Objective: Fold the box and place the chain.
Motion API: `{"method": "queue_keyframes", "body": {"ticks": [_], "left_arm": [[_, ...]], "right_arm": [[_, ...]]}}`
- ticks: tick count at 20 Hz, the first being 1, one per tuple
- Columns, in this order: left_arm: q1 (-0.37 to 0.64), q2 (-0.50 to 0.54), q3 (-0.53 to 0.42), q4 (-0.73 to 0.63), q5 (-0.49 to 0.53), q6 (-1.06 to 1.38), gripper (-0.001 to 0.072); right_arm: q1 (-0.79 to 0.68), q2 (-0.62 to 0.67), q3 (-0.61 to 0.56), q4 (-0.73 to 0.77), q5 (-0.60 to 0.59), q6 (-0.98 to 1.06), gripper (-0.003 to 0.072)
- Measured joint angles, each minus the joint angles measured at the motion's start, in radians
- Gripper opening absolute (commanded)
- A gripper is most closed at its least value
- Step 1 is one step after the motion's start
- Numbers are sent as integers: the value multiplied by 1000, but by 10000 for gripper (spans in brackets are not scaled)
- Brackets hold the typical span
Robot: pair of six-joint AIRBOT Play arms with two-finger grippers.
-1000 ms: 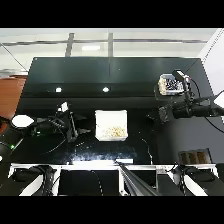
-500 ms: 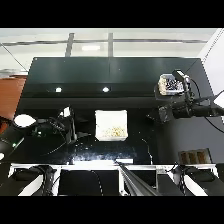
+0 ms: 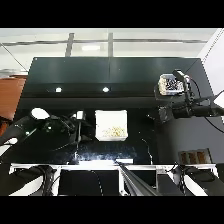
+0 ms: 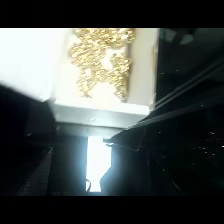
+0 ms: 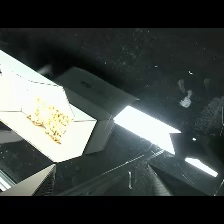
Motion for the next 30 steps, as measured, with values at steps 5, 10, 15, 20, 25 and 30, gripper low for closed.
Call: {"method": "queue_keyframes", "body": {"ticks": [5, 10, 15, 20, 25, 30], "left_arm": [[-70, -35, 7, -27, 43, 11, 703], [-84, -44, 8, -64, 57, 15, 703], [-89, -48, 8, -109, 79, 16, 703], [-89, -51, 10, -119, 106, 23, 703], [-94, -51, 18, -109, 105, 53, 702], [-121, -56, 21, -103, 104, 75, 702]], "right_arm": [[0, 0, 0, 0, 0, 3, 698], [0, 0, 0, 0, 0, 3, 697], [0, 0, 0, 0, 0, 3, 698], [0, 0, 0, 0, 0, 3, 697], [0, 0, 0, 0, -1, 7, 698], [0, 0, 0, 0, -1, 11, 697]]}}
